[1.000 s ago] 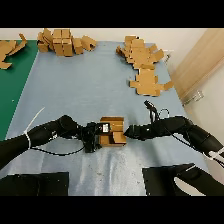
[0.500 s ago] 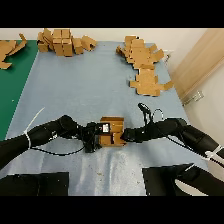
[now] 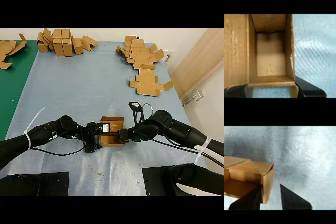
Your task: Fold the box.
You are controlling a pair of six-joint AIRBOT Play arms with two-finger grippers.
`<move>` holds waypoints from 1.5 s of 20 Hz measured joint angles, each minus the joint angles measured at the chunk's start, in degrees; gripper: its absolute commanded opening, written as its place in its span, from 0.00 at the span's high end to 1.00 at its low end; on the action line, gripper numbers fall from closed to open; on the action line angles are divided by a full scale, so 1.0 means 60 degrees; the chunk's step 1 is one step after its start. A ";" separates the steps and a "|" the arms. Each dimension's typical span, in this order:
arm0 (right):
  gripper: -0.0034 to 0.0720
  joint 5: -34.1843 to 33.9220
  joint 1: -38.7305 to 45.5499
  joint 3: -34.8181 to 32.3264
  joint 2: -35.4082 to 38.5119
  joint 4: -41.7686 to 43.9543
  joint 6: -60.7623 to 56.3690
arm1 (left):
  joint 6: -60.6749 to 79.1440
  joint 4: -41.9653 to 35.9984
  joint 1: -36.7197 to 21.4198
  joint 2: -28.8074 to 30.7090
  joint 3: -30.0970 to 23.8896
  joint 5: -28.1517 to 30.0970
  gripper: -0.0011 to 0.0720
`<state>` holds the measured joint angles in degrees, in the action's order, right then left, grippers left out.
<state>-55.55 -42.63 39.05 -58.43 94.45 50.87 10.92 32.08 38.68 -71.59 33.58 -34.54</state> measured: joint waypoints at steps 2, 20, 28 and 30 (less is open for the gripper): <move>0.51 -0.0437 -0.0375 0.0506 -0.0444 -0.0506 -0.0678 | -0.0004 0.0004 0.0000 0.0000 0.0000 -0.0004 0.35; 0.76 -0.1756 -0.1293 0.2120 -0.2758 -0.1421 -0.2248 | -0.0004 0.0007 0.0000 0.0000 -0.0004 -0.0011 0.35; 0.95 -0.1778 -0.1293 0.2127 -0.2838 -0.1402 -0.2259 | -0.0025 0.0000 0.0000 0.0000 -0.0004 -0.0015 0.35; 0.82 -0.1770 -0.1293 0.2127 -0.2841 -0.1399 -0.2222 | -0.0018 0.0000 0.0000 0.0000 -0.0004 -0.0015 0.35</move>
